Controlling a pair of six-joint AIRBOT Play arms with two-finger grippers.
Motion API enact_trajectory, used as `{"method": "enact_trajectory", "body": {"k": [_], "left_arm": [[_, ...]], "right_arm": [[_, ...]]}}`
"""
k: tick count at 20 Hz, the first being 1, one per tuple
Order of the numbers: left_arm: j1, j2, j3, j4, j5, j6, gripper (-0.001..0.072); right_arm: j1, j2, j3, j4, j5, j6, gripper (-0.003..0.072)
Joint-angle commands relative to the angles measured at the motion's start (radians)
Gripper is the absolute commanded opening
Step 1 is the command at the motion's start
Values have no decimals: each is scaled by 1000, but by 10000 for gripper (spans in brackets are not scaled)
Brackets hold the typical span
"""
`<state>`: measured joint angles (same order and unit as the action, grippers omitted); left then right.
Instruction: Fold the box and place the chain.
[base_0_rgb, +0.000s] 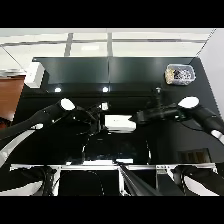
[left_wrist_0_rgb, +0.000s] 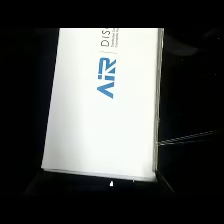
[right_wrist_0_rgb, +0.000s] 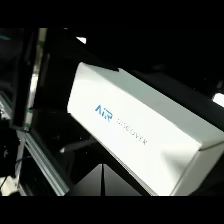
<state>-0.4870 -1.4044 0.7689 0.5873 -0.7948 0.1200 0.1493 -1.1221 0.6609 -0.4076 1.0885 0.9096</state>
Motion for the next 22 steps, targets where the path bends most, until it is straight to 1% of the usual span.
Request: {"method": "enact_trajectory", "body": {"k": [1,2,3,5,6,8,9,11,13,15,18,22], "left_arm": [[1,7,35,8,7,-2,702],[1,13,48,37,2,-14,720],[1,23,65,80,-16,-37,720],[1,50,111,115,-102,-50,720],[0,62,129,98,-125,-50,720],[-23,66,174,4,-126,-50,715],[-43,56,201,-35,-124,-50,714],[-96,5,268,-47,-124,-91,711],[-124,-86,345,-44,-126,-189,711],[-120,-173,396,-45,-141,-269,712],[-117,-237,411,-40,-219,-283,713],[-117,-249,410,10,-251,-285,715]], "right_arm": [[-168,145,17,-40,63,22,11],[-228,183,17,-58,79,31,11],[-286,212,17,-68,106,34,11],[-403,252,16,-69,173,34,11],[-451,261,16,-69,196,34,11],[-499,264,16,-69,213,34,12],[-500,264,16,-69,208,34,11],[-496,264,16,-70,192,32,12],[-496,264,16,-77,190,28,12],[-496,264,16,-105,190,29,12],[-496,264,16,-130,190,29,12],[-496,264,16,-138,183,28,12]]}}
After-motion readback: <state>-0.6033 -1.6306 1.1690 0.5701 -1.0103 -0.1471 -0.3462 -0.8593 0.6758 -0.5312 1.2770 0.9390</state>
